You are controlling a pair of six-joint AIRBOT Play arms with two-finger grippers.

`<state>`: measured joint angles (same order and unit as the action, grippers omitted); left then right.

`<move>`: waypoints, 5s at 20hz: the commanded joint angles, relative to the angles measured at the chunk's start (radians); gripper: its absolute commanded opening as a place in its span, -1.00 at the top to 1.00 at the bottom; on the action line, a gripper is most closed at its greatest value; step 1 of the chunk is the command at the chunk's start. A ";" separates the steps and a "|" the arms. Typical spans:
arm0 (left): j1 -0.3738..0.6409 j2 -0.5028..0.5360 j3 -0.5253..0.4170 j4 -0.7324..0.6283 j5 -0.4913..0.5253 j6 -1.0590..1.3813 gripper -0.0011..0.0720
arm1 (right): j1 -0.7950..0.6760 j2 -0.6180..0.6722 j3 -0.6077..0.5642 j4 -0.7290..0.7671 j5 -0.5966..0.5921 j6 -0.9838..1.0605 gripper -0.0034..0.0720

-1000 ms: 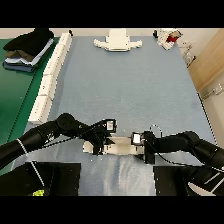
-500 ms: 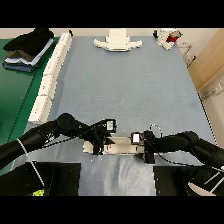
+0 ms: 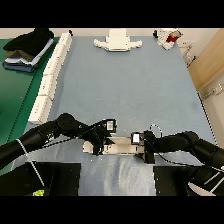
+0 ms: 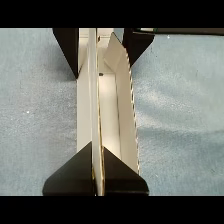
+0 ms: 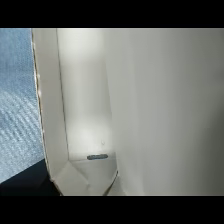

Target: Fold the box.

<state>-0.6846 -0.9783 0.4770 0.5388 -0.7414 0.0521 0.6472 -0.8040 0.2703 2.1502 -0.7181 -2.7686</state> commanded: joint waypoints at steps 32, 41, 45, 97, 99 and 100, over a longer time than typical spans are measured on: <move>0.074 0.134 0.001 0.199 -0.004 -0.424 -0.51 | 0.001 -0.001 0.001 0.000 0.000 0.000 -0.44; 0.157 0.308 0.000 0.237 -0.375 -0.879 0.93 | 0.001 -0.001 0.001 0.000 0.000 0.000 -0.43; 0.030 0.141 0.016 -0.070 -0.308 -0.888 0.93 | 0.001 -0.001 0.001 0.000 0.001 0.000 -0.44; 0.107 0.361 -0.123 0.203 -0.200 -0.241 -0.83 | 0.000 -0.001 0.001 0.000 0.000 0.000 -0.43; 0.105 0.307 -0.130 0.148 -0.158 -0.117 -0.83 | 0.000 -0.001 0.001 0.000 0.000 0.000 -0.44; 0.105 0.277 -0.130 0.137 -0.134 -0.090 -0.83 | 0.000 -0.001 0.001 0.000 0.000 0.000 -0.44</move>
<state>-0.5930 -0.6498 0.3782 0.7628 -0.9306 -0.2226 0.6472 -0.8047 0.2703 2.1498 -0.7181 -2.7686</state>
